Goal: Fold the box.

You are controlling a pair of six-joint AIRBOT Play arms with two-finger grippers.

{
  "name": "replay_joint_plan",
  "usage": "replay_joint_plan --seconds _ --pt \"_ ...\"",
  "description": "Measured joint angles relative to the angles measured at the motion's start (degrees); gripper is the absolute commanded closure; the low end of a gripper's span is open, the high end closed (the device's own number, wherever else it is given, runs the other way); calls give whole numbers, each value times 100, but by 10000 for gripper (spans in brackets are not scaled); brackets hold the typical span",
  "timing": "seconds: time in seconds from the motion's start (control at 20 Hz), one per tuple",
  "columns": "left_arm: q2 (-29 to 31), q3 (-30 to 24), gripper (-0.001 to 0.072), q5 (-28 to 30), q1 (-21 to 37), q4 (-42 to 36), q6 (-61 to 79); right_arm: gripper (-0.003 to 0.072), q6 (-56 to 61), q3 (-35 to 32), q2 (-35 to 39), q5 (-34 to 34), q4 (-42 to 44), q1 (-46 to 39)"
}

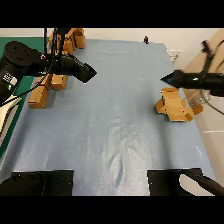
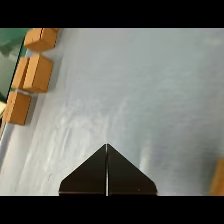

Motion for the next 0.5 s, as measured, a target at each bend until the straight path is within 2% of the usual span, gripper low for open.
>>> replay_joint_plan --seconds 0.15,0.2,0.3,0.5 --pt "0 0 22 0 0 -20 0 679 308 599 225 280 -507 -723" --pt "2 0 22 0 0 -28 0 652 579 846 282 396 -879 -979" --pt "0 0 23 50 0 -59 0 193 1211 1294 317 739 -1729 -1475" --pt "2 0 22 267 0 -136 0 192 1974 1749 -81 1478 -2752 -2455"
